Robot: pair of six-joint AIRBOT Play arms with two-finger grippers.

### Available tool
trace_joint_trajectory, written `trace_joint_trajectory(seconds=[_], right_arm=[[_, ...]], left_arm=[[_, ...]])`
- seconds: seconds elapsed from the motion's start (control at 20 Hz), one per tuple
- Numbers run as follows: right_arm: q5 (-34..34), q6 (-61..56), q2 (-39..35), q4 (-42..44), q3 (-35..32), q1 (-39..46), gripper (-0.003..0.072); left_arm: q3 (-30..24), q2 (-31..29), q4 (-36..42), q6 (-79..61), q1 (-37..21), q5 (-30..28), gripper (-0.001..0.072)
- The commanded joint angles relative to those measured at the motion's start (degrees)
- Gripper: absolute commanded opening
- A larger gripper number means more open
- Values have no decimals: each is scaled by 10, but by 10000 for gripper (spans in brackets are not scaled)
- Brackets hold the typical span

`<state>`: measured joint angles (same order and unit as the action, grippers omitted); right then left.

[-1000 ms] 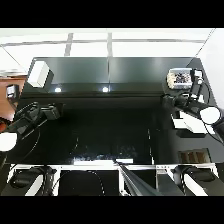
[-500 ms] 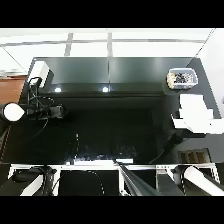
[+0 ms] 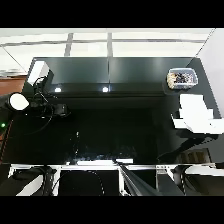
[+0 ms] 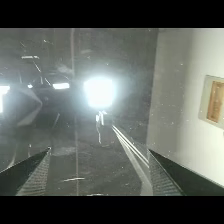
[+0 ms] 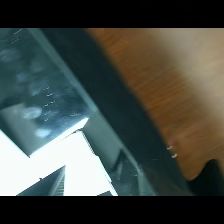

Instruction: Fold the box and place the chain.

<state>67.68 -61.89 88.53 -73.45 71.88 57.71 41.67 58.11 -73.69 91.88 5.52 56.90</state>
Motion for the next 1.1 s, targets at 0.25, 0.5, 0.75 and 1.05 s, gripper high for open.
trace_joint_trajectory(seconds=[0.25,0.5,0.75,1.05], right_arm=[[104,84,38,44,19,-22,12],[187,84,-15,196,-3,-61,11],[79,147,-186,396,-196,-167,13],[-209,187,-413,578,-497,-406,13]], left_arm=[[2,2,25,0,0,-4,711],[2,2,44,-2,0,-6,711],[2,11,78,-4,0,-4,710],[0,53,181,-115,19,-45,710]])
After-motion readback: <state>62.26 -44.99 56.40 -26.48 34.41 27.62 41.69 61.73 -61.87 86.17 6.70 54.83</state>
